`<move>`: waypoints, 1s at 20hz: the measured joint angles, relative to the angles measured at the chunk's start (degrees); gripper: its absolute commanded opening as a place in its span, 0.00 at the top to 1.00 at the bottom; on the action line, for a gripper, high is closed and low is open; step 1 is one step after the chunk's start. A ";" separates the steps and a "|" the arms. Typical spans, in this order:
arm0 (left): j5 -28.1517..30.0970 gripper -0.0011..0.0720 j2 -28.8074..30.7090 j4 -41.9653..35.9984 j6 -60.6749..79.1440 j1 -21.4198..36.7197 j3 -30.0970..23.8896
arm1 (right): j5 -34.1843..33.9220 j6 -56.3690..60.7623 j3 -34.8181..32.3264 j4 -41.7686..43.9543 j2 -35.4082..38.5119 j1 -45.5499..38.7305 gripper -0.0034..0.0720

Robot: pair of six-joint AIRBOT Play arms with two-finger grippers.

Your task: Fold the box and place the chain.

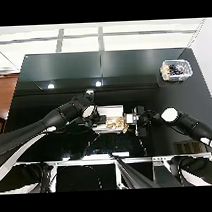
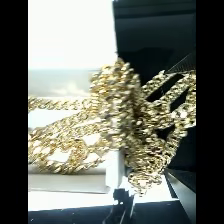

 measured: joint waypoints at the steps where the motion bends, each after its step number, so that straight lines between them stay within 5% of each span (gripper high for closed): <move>1: -0.02 0.94 0.00 0.02 0.00 0.00 0.00 | -0.11 -0.13 0.00 0.31 -0.42 0.15 0.01; 8: -0.02 0.94 0.00 0.00 0.00 0.00 0.00 | -0.48 -0.50 0.04 3.96 -2.38 0.46 0.02; 9: 0.00 0.94 0.00 0.02 0.00 0.00 0.00 | -0.57 -0.50 0.04 4.31 -2.49 0.46 0.14; 11: 0.00 0.94 0.00 0.02 0.00 0.00 0.00 | -0.70 -0.26 0.04 4.79 -2.60 0.50 0.54; 12: -0.02 0.94 0.00 0.02 0.00 0.00 0.00 | -1.11 0.13 0.04 4.94 -2.64 0.50 0.84; 14: -0.02 0.94 0.00 0.02 -0.04 0.00 0.00 | -1.46 1.66 0.09 5.70 -2.67 0.50 0.94; 20: -0.02 0.94 0.00 -0.02 -0.02 0.00 0.00 | 0.02 21.07 0.37 -0.13 1.16 0.50 0.94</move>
